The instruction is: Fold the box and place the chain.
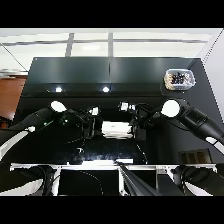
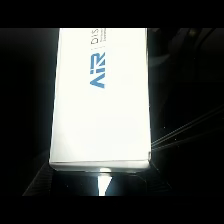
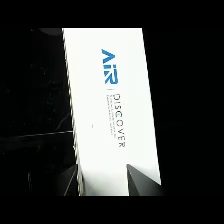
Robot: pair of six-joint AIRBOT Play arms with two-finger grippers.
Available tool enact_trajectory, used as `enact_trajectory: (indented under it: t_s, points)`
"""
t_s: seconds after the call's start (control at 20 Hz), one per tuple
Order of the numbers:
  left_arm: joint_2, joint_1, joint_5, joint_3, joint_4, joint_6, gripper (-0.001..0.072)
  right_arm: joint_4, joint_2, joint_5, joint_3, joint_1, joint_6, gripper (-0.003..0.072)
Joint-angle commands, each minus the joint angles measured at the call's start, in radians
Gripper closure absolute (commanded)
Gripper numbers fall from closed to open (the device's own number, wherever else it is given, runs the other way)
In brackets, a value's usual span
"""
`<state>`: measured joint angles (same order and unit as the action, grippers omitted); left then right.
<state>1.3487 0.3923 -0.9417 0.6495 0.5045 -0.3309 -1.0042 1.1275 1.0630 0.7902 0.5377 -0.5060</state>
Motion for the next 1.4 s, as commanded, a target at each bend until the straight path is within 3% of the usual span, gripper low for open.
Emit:
enact_trajectory:
  t_s: [0.0, 0.4, 0.6, 0.85, 0.95, 1.15, 1.35]
  points:
    - [0.001, 0.000, 0.000, 0.000, 0.000, -0.001, 0.0248, 0.001, 0.002, -0.013, 0.000, 0.000, -0.003, 0.0323]
    - [0.001, 0.000, 0.000, 0.000, 0.000, -0.001, 0.0248, -0.003, 0.029, -0.008, 0.000, 0.029, -0.029, 0.0321]
    - [0.001, 0.000, 0.000, 0.000, 0.000, -0.001, 0.0248, -0.002, -0.014, 0.003, 0.002, -0.021, -0.139, 0.0322]
    - [0.001, 0.000, 0.000, 0.000, 0.000, -0.001, 0.0248, 0.078, -0.080, 0.123, 0.001, -0.115, -0.385, 0.0326]
    - [0.001, 0.000, 0.000, 0.000, 0.000, -0.001, 0.0248, 0.165, -0.080, 0.127, 0.000, -0.132, -0.493, 0.0674]
    - [0.001, 0.000, 0.000, 0.000, 0.000, -0.001, 0.0248, 0.293, -0.041, 0.026, 0.000, -0.131, -0.734, 0.0663]
    - [0.001, 0.000, 0.000, 0.000, 0.000, -0.001, 0.0248, 0.503, 0.122, 0.069, 0.000, -0.130, -0.732, 0.0662]
